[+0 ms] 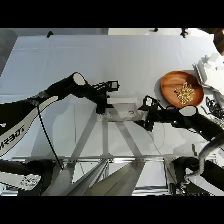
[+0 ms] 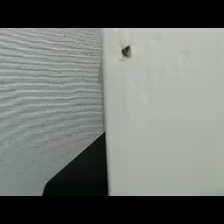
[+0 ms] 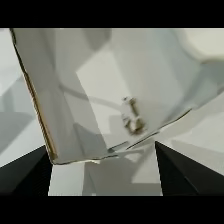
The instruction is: Fold the box and place the chain.
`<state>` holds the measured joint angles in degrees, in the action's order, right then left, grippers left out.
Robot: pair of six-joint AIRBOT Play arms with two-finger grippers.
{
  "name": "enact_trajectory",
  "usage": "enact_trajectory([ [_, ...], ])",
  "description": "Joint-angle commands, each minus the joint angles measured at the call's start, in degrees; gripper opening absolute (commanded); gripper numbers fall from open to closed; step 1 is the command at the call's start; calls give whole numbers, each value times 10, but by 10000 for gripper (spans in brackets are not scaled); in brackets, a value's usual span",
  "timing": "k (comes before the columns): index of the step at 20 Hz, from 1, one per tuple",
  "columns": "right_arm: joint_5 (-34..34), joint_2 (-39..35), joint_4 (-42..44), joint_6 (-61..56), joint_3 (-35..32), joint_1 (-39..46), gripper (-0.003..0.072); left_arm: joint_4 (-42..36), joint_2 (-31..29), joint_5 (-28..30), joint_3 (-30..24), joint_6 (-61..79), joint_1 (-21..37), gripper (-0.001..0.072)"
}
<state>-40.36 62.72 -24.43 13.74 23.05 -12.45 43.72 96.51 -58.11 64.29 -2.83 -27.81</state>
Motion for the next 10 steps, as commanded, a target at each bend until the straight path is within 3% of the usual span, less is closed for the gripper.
enact_trajectory([
  [1, 7, 1, -26, 3, 17, 0, 707, 0, 0, 0, 0, 0, 0, 5],
  [10, -45, 11, -35, 99, 20, 50, 706, 0, 0, 0, 0, 0, 0, 5],
])
